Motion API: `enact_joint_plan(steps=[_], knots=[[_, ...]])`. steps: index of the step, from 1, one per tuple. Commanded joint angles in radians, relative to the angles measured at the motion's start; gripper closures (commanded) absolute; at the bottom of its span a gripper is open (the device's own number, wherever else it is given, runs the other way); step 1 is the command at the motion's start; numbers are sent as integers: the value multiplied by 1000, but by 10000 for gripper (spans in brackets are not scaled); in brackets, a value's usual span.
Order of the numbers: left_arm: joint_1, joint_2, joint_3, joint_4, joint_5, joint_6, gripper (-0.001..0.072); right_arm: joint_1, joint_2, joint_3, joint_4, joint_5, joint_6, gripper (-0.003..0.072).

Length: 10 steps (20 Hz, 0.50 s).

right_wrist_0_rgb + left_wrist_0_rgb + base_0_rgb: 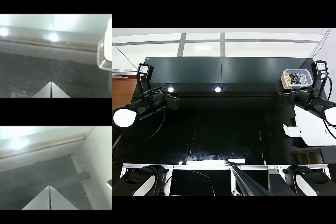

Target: Fold the box and place the chain.

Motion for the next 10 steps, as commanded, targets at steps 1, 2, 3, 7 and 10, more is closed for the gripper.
enact_joint_plan(steps=[1,2,3,7,10], knots=[[1,0,0,-41,2,0,681,1,1,0,17,27,0,674],[1,0,0,-62,6,0,681,1,1,0,18,48,0,674],[1,0,0,-80,8,0,681,1,1,0,24,62,0,674],[1,-1,0,-83,40,-4,537,-3,0,0,19,95,40,-29],[1,-2,0,-82,33,-10,4,-59,0,0,-73,94,225,-25]])
